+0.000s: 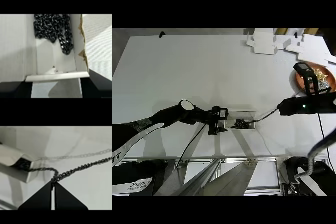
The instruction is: Fold the box and place the chain.
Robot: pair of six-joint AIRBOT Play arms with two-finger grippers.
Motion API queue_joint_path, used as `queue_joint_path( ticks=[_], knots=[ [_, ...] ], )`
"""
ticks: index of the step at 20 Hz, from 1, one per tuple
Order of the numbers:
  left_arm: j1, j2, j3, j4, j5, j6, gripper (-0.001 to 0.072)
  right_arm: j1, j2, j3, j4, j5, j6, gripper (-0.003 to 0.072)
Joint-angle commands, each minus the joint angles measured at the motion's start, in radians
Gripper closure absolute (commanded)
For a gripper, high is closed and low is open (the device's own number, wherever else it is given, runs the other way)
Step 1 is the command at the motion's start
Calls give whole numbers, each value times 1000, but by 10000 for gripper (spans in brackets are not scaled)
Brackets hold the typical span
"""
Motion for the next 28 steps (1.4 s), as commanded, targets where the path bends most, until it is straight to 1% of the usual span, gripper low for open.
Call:
queue_joint_path(
  ticks=[1, 3, 9, 16, 18, 21, 23, 25, 28],
  knots=[
    [0, 1, 0, 0, 1, 0, 560, 3, 46, 1, 153, 47, -89, 662],
    [0, 1, 0, 0, 0, 0, 560, 26, 56, 1, 183, 43, -114, 662],
    [0, 1, 0, 0, 0, 0, 560, 145, 57, 1, 183, 12, -123, 662],
    [0, 1, 0, 0, 0, 0, 560, 270, 57, 1, 193, -138, -119, 662],
    [0, 1, 0, 0, 1, 0, 560, 290, 57, 1, 229, -166, -120, 662],
    [0, 1, 0, 0, 0, 0, 560, 322, 56, 1, 242, -205, -119, 662],
    [0, 1, 0, 0, 1, 0, 560, 349, 53, 1, 288, -232, -120, 662],
    [1, 1, 0, 0, 0, 0, 560, 385, 44, 1, 277, -267, -119, 661],
    [1, 1, 0, 0, 0, 0, 560, 399, 1, 1, 240, -276, -93, 662]
  ],
)
